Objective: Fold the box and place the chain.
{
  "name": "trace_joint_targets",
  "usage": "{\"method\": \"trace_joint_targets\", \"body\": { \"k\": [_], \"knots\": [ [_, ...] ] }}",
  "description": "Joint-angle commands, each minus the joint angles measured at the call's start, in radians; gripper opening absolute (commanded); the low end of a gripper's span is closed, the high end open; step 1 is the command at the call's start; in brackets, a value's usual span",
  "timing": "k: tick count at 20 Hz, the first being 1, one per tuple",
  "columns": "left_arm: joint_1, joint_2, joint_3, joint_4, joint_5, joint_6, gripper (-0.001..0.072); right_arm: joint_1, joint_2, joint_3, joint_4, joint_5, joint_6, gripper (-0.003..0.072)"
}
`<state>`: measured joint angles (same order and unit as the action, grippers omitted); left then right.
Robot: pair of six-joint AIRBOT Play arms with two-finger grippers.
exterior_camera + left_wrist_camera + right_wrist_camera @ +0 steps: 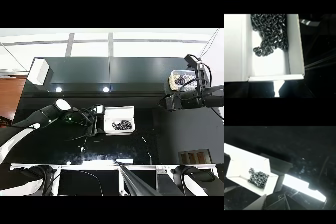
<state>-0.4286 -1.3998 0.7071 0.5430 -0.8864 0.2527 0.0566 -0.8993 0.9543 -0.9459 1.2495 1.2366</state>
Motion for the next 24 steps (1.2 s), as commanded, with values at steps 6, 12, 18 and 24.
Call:
{"method": "trace_joint_targets", "body": {
  "k": [6, 12, 18, 24],
  "knots": [
    [-0.007, -0.001, 0.001, 0.002, 0.052, -0.047, 0.0392, 0.002, -0.027, -0.024, -0.008, -0.074, 0.006, 0.0720],
    [-0.007, -0.001, 0.001, 0.003, 0.051, -0.047, 0.0392, 0.002, -0.271, -0.008, 0.241, -0.195, -0.213, 0.0720],
    [-0.008, -0.001, 0.001, 0.005, 0.049, -0.047, 0.0392, 0.104, -0.523, 0.121, 0.310, -0.174, -0.523, 0.0720],
    [-0.011, -0.001, 0.001, 0.007, 0.049, -0.047, 0.0392, 0.154, -0.534, 0.125, 0.306, -0.090, -0.995, 0.0720]
  ]
}}
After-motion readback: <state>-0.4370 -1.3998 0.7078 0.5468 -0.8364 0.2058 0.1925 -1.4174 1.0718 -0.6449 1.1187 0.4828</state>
